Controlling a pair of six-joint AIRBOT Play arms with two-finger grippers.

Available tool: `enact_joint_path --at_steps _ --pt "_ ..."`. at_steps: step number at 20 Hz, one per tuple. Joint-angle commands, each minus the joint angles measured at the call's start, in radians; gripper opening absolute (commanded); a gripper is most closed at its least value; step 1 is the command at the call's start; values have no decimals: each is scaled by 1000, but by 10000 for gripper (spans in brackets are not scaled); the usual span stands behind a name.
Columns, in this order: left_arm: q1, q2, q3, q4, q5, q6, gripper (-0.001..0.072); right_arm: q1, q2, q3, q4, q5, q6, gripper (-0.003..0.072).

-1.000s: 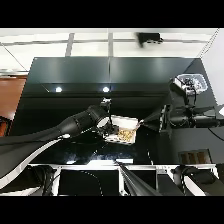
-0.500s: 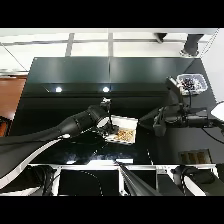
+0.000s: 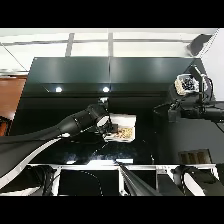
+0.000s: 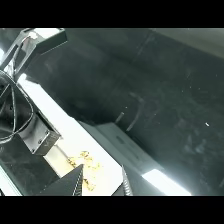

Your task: Fold the box and place the chain.

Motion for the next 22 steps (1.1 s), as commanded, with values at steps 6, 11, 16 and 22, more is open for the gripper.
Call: enact_joint_path --at_steps 6,11,16,22 --pt "3 83 109 57 -163 183 700 -17 0 3 0 3 2 291" --pt "111 320 -34 47 -219 450 701 -17 0 3 0 0 2 291" --pt "459 560 -356 -197 -36 605 701 -17 0 3 0 -14 2 291" --pt "858 481 -626 -1005 -86 1486 700 -17 0 3 0 -23 2 291"
